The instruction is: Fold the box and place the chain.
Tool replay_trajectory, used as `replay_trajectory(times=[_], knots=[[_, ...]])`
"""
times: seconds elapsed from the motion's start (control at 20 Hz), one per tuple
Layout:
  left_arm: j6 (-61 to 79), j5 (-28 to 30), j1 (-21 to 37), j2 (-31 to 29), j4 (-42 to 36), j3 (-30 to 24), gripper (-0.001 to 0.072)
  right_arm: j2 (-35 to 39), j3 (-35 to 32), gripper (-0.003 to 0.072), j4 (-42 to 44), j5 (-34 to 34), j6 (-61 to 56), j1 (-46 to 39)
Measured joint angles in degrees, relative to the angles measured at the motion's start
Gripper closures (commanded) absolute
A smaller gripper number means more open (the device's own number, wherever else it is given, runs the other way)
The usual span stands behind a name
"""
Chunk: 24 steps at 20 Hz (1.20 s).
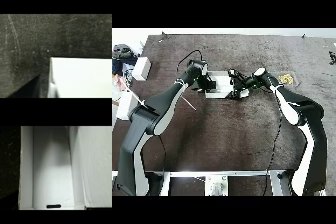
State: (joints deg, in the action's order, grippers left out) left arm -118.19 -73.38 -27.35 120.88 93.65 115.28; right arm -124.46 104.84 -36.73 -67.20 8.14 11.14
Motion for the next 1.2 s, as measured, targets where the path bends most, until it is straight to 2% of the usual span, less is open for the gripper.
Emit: replay_trajectory(times=[0.05,0.15,0.3,0.55,0.6,0.65,0.7,0.95,1.0,1.05,1.2], knots=[[-0.15,0.13,-0.17,0.07,0.35,0.02,0.0601,0.0,-0.02,0.0216,0.0,0.0,-0.02,0.02],[-0.37,0.55,-0.39,0.11,0.61,0.07,0.0663,0.0,-0.02,0.0216,-0.02,0.0,0.0,0.02],[-0.35,0.87,-0.55,0.15,1.01,0.07,0.0697,0.0,0.0,0.0216,-0.02,0.0,0.0,0.02],[-0.22,0.9,-0.59,0.15,0.76,0.09,0.069,0.0,-0.02,0.0216,-0.07,-0.02,0.0,0.02],[-0.09,0.9,-0.59,0.15,0.72,0.09,0.0437,0.0,0.0,0.0216,-0.07,-0.02,0.0,0.02],[0.24,0.9,-0.59,0.15,0.83,0.07,0.0264,0.0,0.0,0.0217,-0.15,-0.13,0.02,-0.02],[0.98,0.7,-0.55,0.13,0.68,0.04,0.0237,0.0,-0.02,0.0216,-0.17,-0.22,0.04,-0.04],[9.01,-0.39,-0.7,-0.44,-0.48,1.49,0.0236,0.0,0.0,0.0216,-0.15,-0.2,0.04,-0.04],[11.04,-0.9,-0.66,-0.55,-0.63,2.03,0.0185,0.0,-0.02,0.0216,-0.15,-0.2,0.02,-0.04],[13.22,-1.95,-0.63,-0.63,-0.83,2.51,0.0005,0.0,0.0,0.0216,-0.15,-0.17,0.02,-0.04],[18.56,-3.89,-0.59,-2.56,-1.49,3.34,-0.0005,0.0,0.0,0.0216,-0.15,-0.17,0.02,-0.04]])
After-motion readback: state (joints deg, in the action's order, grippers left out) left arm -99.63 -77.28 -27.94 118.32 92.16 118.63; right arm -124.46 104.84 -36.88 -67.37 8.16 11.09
